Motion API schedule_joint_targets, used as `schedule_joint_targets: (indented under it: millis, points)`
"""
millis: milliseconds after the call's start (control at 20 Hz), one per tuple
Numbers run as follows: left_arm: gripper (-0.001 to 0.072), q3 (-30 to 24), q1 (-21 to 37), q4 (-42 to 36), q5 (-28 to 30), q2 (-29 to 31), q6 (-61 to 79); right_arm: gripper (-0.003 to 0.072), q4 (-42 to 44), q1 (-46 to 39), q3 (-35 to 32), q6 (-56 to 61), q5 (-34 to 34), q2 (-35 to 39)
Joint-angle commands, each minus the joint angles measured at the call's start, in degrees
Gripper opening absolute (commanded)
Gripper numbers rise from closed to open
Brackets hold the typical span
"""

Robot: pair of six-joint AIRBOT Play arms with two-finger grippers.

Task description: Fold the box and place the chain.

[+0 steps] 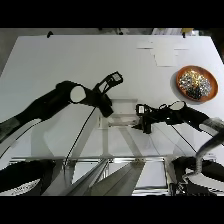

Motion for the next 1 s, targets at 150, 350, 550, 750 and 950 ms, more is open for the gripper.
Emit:
schedule_joint_targets:
  millis: [150, 350, 550, 750, 950]
  points:
    - [0.0005, -5.0, 1.6, -2.8, -9.7, 2.8, 13.4, 0.0303, 0.0, 0.0, 0.0, 0.0, 0.0, 0.1]
    - [0.0006, -11.5, 1.6, -5.2, -9.5, 2.8, 25.6, 0.0303, 0.0, 0.0, 0.0, 0.0, 0.0, 0.1]
    - [0.0074, -14.1, 2.9, -5.6, -6.9, 2.7, 35.2, 0.0303, 0.0, 0.0, 0.0, 0.0, 0.0, 0.1]
    - [0.0294, -14.1, 5.2, -5.6, -0.2, 2.7, 37.5, 0.0303, 0.0, 0.0, 0.0, 0.0, 0.0, 0.0]
    - [0.0371, -14.1, 5.5, -6.3, 3.8, 0.9, 46.4, 0.0303, 0.0, 0.0, 0.0, 0.0, 0.0, 0.0]
